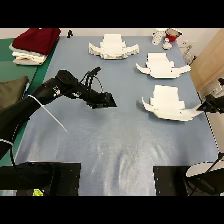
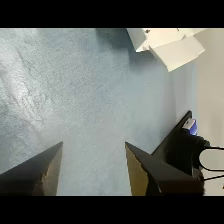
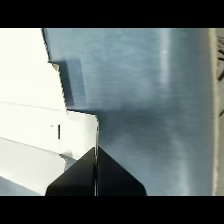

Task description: Fold the box.

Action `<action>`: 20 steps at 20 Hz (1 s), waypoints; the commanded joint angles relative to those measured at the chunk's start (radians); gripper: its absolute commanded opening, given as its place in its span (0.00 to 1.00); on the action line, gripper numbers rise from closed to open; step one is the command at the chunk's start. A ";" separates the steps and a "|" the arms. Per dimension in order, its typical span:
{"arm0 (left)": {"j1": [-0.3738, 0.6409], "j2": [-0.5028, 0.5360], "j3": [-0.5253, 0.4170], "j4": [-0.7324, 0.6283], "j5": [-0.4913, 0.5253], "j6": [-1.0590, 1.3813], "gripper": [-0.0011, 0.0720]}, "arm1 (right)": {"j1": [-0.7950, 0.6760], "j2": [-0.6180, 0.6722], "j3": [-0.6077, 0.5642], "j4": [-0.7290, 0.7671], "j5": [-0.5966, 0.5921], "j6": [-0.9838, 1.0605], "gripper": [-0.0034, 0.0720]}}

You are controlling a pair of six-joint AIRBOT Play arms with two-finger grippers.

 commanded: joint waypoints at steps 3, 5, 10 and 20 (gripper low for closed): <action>0.002 0.001 0.001 0.000 -0.032 0.027 0.09 | 0.158 0.024 0.000 0.235 -0.039 0.018 0.05; 0.003 0.005 0.001 0.000 -0.060 0.034 0.04 | 0.242 0.068 -0.011 0.234 -0.033 0.080 0.05; 0.002 0.137 -0.044 0.119 -0.126 0.021 0.04 | 0.430 0.284 -0.216 0.187 0.088 0.244 0.05; 0.002 0.420 -0.277 0.138 -0.153 0.014 0.26 | 0.611 0.649 -0.713 0.083 0.350 0.350 0.32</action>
